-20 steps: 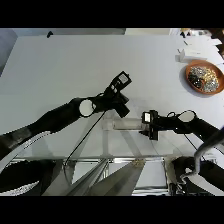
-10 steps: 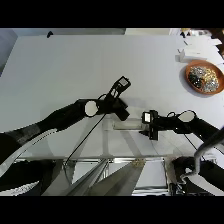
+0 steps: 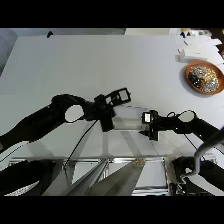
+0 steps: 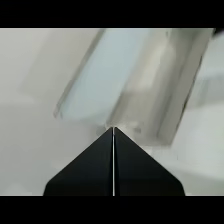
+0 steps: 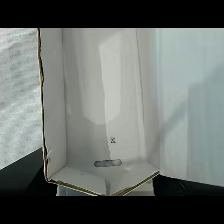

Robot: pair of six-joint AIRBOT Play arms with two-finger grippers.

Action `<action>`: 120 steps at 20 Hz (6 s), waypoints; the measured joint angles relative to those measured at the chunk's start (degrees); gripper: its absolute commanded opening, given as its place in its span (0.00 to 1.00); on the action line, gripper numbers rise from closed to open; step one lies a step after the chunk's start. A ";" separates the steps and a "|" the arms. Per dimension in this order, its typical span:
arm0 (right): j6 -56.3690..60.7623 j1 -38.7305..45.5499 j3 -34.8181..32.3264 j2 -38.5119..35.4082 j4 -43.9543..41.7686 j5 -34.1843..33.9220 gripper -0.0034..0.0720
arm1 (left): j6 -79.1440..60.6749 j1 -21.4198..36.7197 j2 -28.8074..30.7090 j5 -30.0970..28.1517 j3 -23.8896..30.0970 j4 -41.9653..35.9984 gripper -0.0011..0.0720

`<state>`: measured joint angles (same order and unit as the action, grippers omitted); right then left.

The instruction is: Fold the box and place the chain.

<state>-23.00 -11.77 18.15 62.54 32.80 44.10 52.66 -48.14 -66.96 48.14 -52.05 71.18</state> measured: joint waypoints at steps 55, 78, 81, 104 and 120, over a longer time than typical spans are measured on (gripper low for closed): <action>0.02 0.02 0.00 -0.02 -0.04 0.00 0.58 | -52.63 0.46 -4.98 -24.79 18.03 -31.21 0.29; -0.13 0.02 0.00 -0.04 -0.02 0.07 0.58 | -52.98 -0.79 -8.66 -23.69 17.94 -40.96 0.97; -0.07 0.02 0.02 -0.04 -0.04 0.07 0.58 | -53.51 -1.03 -8.92 -23.63 17.94 -40.98 0.97; 0.02 0.02 0.00 -0.02 -0.07 0.00 0.58 | 11.02 10.99 13.18 0.02 18.03 -7.96 0.02; 0.00 0.02 0.00 -0.02 -0.07 0.02 0.58 | 31.01 12.15 -3.02 -3.82 18.03 -16.48 0.02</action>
<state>-23.00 -11.75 18.15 62.52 32.73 44.12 83.68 -35.99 -69.97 44.31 -34.02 54.70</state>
